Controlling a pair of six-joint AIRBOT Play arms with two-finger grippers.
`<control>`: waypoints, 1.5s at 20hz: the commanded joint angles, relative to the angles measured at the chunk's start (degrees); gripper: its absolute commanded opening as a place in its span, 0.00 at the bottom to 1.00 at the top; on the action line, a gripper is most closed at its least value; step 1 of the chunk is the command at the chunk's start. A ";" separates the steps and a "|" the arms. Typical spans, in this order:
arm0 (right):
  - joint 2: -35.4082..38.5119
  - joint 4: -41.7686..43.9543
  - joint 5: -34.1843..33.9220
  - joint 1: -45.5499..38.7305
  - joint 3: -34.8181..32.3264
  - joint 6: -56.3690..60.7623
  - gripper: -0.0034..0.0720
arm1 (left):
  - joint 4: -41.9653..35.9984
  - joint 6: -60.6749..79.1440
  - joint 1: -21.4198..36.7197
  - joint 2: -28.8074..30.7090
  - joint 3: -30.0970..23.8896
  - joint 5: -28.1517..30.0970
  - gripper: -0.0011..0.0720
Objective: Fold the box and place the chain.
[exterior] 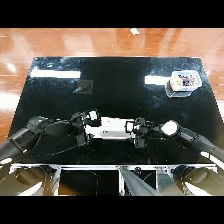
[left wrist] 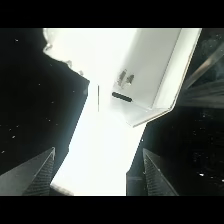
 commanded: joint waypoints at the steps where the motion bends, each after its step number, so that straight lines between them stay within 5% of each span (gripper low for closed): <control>1: -0.02 0.02 0.02 0.04 0.00 0.02 0.71 | -0.92 1.88 -1.44 -3.48 0.00 -2.73 0.89; 15: -0.02 0.04 0.02 0.04 0.00 0.09 0.71 | -5.84 9.18 -3.37 -8.46 0.42 -6.23 0.86; 22: -0.02 0.04 0.02 0.04 0.00 0.44 0.71 | -7.15 9.14 -4.57 -10.10 2.01 -6.25 0.47; 30: -0.02 0.04 0.02 0.04 0.00 0.42 0.71 | -10.69 9.16 -4.59 -10.10 3.08 -5.16 0.44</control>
